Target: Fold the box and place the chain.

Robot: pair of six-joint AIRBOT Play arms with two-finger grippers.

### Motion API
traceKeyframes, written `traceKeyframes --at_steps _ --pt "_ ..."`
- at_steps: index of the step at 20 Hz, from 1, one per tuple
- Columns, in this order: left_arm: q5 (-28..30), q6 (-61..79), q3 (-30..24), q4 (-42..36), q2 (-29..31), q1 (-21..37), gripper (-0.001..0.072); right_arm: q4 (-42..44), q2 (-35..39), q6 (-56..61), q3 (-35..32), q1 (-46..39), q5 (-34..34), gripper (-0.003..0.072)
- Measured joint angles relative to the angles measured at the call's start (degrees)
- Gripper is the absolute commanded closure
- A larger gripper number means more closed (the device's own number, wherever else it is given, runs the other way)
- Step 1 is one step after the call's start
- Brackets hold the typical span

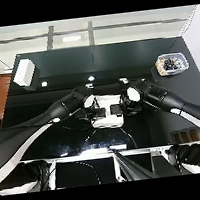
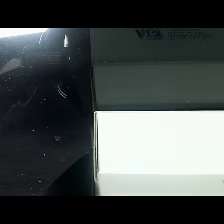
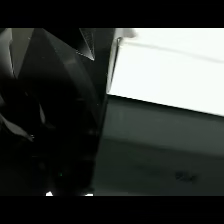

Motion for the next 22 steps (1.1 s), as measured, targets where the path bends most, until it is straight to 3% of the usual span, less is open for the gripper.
traceKeyframes --at_steps 7,8,9,19,21,22 --pt "0.3 0.0 0.0 0.2 0.0 0.0 0.0681 -1.0 -1.9 4.6 0.1 2.1 0.2 0.0315" --pt "0.3 0.0 0.0 0.2 0.0 0.0 0.0681 -1.0 -2.2 5.0 0.1 2.4 0.2 0.0425" --pt "0.3 0.0 0.0 0.2 0.0 0.0 0.0681 -1.0 -2.5 5.3 0.1 2.7 0.1 0.0436" --pt "0.3 -0.1 0.0 0.2 0.0 0.0 0.0681 -1.2 -3.9 6.2 0.1 3.4 -0.8 0.0437" --pt "0.3 -0.1 0.0 0.2 0.0 0.0 0.0681 -1.2 -4.2 6.3 0.1 3.4 -0.9 0.0668" --pt "0.2 -0.1 0.0 0.3 0.0 0.0 0.0681 -1.5 -4.3 6.4 0.1 3.4 -0.7 0.0669"
